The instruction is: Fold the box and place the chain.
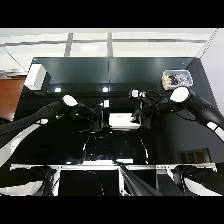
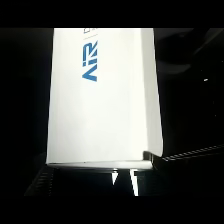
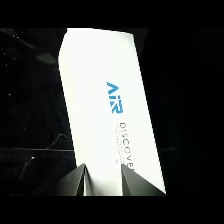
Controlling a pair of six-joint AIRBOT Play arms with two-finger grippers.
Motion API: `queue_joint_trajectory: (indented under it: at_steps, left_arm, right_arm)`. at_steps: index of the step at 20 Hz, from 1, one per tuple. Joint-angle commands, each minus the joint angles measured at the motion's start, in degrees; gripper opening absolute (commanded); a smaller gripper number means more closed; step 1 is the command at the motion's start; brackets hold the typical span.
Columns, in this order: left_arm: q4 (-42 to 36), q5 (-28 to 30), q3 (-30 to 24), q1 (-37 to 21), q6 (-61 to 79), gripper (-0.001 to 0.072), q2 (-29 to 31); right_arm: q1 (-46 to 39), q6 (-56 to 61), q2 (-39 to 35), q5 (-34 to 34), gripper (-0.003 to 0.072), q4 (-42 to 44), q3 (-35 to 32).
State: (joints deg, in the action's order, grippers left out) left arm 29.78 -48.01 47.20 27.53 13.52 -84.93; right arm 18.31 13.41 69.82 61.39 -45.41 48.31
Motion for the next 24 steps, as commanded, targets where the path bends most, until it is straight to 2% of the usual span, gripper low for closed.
queue_joint_trajectory:
  at_steps: [1,9,10,11,24]
  left_arm:
    - [0.00,0.00,0.04,0.02,-0.11,0.0395,-0.02]
    - [0.00,0.00,0.04,0.02,-0.11,0.0395,-0.02]
    - [0.00,0.00,0.04,0.02,-0.11,0.0395,-0.02]
    - [0.00,0.00,0.04,0.02,-0.11,0.0395,-0.02]
    - [0.00,0.00,0.04,0.02,-0.11,0.0395,-0.02]
  right_arm:
    - [0.00,0.92,-0.39,0.33,0.0197,0.11,0.28]
    - [0.00,0.94,-0.37,-0.17,0.0192,0.11,0.85]
    - [0.02,0.94,-0.37,-0.20,0.0078,0.11,0.85]
    - [0.02,0.94,-0.37,-0.22,0.0060,0.11,0.85]
    - [0.02,0.96,-0.11,0.13,0.0067,0.04,0.57]
